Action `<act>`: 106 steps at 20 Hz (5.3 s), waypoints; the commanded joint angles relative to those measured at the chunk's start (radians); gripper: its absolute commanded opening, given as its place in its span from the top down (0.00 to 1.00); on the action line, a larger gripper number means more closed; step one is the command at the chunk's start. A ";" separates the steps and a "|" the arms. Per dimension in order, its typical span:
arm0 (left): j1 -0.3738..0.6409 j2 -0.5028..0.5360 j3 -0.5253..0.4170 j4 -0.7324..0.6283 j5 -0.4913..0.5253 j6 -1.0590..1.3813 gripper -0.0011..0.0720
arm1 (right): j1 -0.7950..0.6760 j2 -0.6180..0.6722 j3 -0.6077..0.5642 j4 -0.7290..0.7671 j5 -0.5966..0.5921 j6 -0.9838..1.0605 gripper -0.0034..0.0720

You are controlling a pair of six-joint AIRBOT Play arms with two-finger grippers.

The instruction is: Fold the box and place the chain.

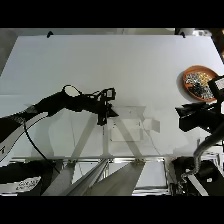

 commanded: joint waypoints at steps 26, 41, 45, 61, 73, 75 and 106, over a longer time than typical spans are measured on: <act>-0.014 -0.119 0.028 -0.042 0.040 0.048 0.98 | 0.000 0.001 -0.001 0.000 -0.011 0.000 0.60; -0.014 -0.099 0.034 0.062 0.038 0.010 0.98 | 0.000 0.001 -0.001 0.000 -0.017 0.000 0.60; -0.023 -0.099 0.111 0.175 0.032 -0.080 0.98 | 0.000 -0.008 -0.001 0.000 -0.019 0.000 0.60; -0.049 -0.103 0.154 0.254 0.095 -0.143 0.88 | 0.000 -0.074 -0.001 0.007 -0.017 0.000 0.60; -0.050 -0.100 0.176 0.278 0.011 -0.116 0.98 | 0.000 -0.074 -0.001 0.007 -0.018 0.000 0.60; -0.056 -0.100 0.211 0.340 -0.014 -0.137 0.98 | 0.000 -0.074 -0.001 0.007 -0.018 0.000 0.60; -0.068 -0.126 0.227 0.392 0.031 -0.257 0.97 | 0.000 -0.074 -0.001 0.007 -0.017 0.001 0.60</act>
